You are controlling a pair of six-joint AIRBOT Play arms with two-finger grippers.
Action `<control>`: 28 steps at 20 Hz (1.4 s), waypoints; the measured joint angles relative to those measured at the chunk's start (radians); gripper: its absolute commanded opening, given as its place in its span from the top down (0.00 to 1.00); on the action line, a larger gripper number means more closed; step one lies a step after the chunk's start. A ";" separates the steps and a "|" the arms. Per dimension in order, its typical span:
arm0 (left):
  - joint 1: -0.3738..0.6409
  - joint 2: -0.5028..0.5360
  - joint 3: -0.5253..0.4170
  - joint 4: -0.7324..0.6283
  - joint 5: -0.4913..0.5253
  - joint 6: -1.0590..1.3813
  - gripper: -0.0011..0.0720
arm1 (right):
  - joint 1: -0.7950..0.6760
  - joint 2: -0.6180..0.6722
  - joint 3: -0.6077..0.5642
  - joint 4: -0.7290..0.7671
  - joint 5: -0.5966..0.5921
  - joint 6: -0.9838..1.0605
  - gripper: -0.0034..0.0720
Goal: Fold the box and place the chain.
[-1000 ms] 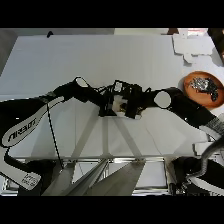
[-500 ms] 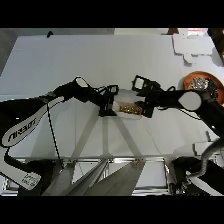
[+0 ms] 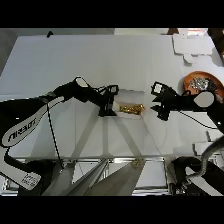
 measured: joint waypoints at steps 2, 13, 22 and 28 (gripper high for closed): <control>0.000 0.000 0.000 0.000 0.000 0.000 0.61 | -0.008 -0.063 -0.002 0.019 0.006 -0.084 0.44; 0.000 0.000 0.000 0.000 0.000 -0.001 0.61 | -0.017 -0.268 -0.004 0.336 -0.064 -0.511 0.94; 0.000 0.000 0.000 0.000 0.000 0.000 0.61 | -0.016 -0.208 -0.004 0.238 -0.066 -0.467 0.95; 0.000 0.000 0.000 0.000 0.000 0.000 0.61 | 0.006 -0.054 -0.004 0.201 -0.066 -0.351 0.94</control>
